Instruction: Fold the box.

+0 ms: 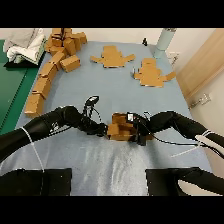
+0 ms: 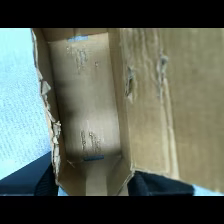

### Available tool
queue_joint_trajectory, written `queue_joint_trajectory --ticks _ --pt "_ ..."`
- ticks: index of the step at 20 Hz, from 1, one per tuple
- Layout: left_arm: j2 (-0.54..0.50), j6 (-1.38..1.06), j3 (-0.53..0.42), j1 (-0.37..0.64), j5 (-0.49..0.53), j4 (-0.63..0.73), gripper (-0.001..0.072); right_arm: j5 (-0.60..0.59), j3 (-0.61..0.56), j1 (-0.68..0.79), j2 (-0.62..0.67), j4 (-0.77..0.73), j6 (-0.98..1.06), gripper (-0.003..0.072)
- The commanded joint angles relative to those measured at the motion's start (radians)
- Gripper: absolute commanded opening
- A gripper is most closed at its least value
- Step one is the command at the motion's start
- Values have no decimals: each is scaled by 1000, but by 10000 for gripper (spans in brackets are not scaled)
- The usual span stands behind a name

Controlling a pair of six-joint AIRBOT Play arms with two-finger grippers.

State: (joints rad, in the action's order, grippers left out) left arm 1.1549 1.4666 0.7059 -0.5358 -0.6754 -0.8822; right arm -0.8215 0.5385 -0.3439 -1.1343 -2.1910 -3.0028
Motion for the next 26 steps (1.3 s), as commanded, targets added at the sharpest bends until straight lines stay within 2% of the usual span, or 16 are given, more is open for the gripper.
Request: queue_joint_trajectory --ticks 1,8,12,16,21,26 --pt "5 -13 2 1 39 11 414 0 0 0 -1 0 0 421" --pt "7 -13 16 4 21 14 413 0 0 0 -1 0 0 421" --pt "7 -19 33 51 -42 21 413 0 0 0 -1 0 0 421" --pt "11 -204 32 55 -51 178 413 0 0 0 -1 0 0 421" --pt "64 -309 33 55 -51 316 414 0 0 0 -1 0 0 421" --pt "88 -318 33 55 -37 337 415 0 0 0 -1 0 0 421"
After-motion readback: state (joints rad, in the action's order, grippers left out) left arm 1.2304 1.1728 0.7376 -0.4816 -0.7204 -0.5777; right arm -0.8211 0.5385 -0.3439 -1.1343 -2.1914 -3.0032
